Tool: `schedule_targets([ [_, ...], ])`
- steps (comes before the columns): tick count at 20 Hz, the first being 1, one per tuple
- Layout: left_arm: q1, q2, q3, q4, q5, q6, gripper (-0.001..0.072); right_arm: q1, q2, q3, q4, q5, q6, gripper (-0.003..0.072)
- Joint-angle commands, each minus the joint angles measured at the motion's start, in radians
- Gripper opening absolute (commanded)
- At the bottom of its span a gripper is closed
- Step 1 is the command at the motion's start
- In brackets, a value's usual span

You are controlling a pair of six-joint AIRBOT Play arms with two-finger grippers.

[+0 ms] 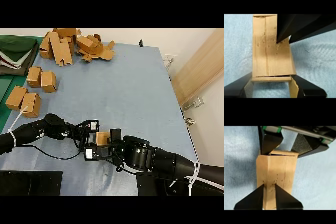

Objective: Fold the box.

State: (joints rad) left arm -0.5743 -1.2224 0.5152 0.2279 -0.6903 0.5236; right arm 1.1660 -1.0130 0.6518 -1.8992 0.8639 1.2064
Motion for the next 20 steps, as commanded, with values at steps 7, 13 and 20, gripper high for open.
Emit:
schedule_targets([
  [7, 0.000, 0.000, 0.000, 0.000, 0.002, -0.001, 0.0456, 0.011, 0.034, 0.012, 0.010, 0.018, 0.048, 0.0305],
  [13, 0.000, 0.000, 0.000, 0.000, 0.000, -0.001, 0.0457, 0.010, 0.096, 0.073, 0.014, 0.044, 0.127, 0.0307],
  [20, 0.000, 0.000, 0.000, 0.000, 0.001, -0.001, 0.0457, 0.010, 0.126, 0.102, 0.026, 0.213, 0.178, 0.0307],
])
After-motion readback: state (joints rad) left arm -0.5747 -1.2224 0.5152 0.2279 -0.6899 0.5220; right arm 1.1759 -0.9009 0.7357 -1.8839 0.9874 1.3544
